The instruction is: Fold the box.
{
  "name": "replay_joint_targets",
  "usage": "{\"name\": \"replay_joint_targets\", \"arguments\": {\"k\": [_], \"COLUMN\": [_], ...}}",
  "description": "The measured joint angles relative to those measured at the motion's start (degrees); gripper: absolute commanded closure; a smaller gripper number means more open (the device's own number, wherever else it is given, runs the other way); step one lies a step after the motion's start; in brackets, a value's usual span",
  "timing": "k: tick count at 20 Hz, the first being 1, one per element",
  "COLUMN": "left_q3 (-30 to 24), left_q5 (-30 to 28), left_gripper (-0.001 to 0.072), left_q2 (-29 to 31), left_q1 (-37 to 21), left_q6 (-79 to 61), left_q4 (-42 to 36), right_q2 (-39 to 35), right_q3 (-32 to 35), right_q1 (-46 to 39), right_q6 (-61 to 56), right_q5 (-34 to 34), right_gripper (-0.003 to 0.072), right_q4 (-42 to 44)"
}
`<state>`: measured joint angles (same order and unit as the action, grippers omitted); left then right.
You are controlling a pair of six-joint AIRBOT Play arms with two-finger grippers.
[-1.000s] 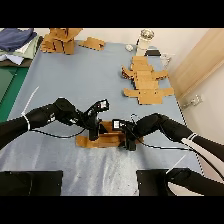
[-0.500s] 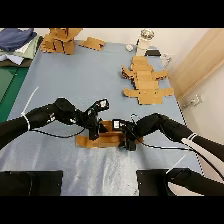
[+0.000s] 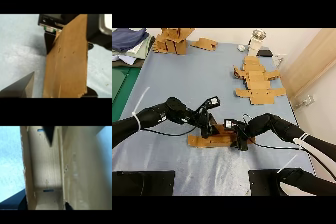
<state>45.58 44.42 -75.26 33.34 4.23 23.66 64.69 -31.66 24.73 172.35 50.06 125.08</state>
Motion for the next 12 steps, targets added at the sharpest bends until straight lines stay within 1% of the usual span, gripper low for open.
{"name": "replay_joint_targets", "arguments": {"k": [2, 4, 5, 7, 9, 10, 12], "left_q3": [0.00, 0.00, 0.02, 0.00, -0.92, -1.95, -5.53], "left_q5": [0.46, 1.97, 3.98, 9.31, 15.65, 18.27, 21.49], "left_gripper": [0.0220, 0.0222, 0.0243, 0.0694, 0.0701, 0.0701, 0.0701], "left_q2": [2.54, 6.01, 7.85, 10.49, 11.85, 12.31, 12.81], "left_q1": [-1.73, -4.26, -5.42, -7.08, -7.50, -7.37, -6.23], "left_q6": [4.50, 12.48, 17.68, 29.09, 40.54, 45.51, 53.70], "left_q4": [3.39, 10.05, 13.94, 20.26, 23.63, 23.58, 20.76], "right_q2": [0.00, 0.00, 0.00, 0.00, 0.00, 0.00, 0.00], "right_q3": [0.00, 0.00, 0.00, 0.00, 0.00, 0.00, 0.00], "right_q1": [0.00, 0.00, 0.00, 0.00, 0.00, 0.00, 0.00], "right_q6": [0.02, 0.00, 0.02, 0.02, 0.02, 0.02, 0.04], "right_q5": [-0.02, 0.00, -0.02, -0.02, -0.04, -0.02, -0.02], "right_gripper": [0.0249, 0.0248, 0.0249, 0.0249, 0.0249, 0.0248, 0.0248], "right_q4": [-0.02, -0.04, -0.09, -0.13, -0.13, -0.15, -0.15]}}
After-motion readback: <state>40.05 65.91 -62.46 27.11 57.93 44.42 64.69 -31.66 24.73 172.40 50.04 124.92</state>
